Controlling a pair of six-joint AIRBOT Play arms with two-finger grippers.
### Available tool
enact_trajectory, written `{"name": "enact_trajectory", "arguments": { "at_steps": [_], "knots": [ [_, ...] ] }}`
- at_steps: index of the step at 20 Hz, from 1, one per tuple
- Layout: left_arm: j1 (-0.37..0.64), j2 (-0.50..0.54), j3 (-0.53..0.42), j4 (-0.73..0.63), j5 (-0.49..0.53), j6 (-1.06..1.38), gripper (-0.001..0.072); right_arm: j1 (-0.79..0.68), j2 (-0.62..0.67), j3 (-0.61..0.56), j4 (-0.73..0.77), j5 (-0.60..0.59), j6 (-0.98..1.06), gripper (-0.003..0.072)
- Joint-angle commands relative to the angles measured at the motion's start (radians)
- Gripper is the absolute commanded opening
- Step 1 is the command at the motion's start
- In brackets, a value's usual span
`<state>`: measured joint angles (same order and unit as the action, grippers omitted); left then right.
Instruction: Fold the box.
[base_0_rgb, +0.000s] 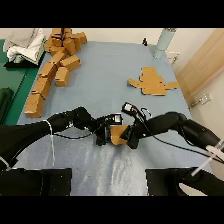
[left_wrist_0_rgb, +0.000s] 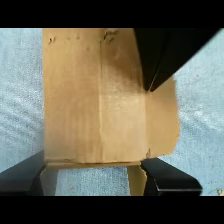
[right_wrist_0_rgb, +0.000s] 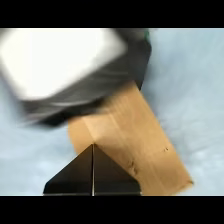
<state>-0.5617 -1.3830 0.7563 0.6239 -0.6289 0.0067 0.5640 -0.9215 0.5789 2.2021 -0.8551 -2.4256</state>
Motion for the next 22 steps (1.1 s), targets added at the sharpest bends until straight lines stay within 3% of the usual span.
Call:
{"name": "enact_trajectory", "arguments": {
  "at_steps": [1,3,4,6,18,20,22],
  "knots": [
    [0.000,0.001,0.001,0.001,0.000,0.002,0.0396,0.140,0.133,-0.061,-0.277,0.205,0.001,0.0006],
    [0.000,0.001,0.001,0.001,0.000,0.002,0.0396,0.208,0.175,-0.103,-0.430,0.288,0.001,0.0008],
    [0.000,0.001,0.001,0.001,0.000,0.002,0.0396,0.226,0.182,-0.113,-0.471,0.305,0.001,0.0052],
    [0.000,0.001,0.001,0.001,0.000,0.002,0.0396,0.232,0.174,-0.113,-0.486,0.301,0.002,0.0414],
    [0.000,0.001,0.001,0.001,0.000,0.002,0.0396,0.236,0.149,-0.113,-0.485,0.301,0.000,0.0416],
    [0.001,0.001,0.001,0.001,0.000,0.002,0.0396,0.235,0.149,-0.111,-0.488,0.303,0.001,0.0479],
    [0.000,0.001,0.001,0.001,0.000,0.002,0.0396,0.233,0.150,-0.110,-0.480,0.306,0.001,0.0479]
  ]
}}
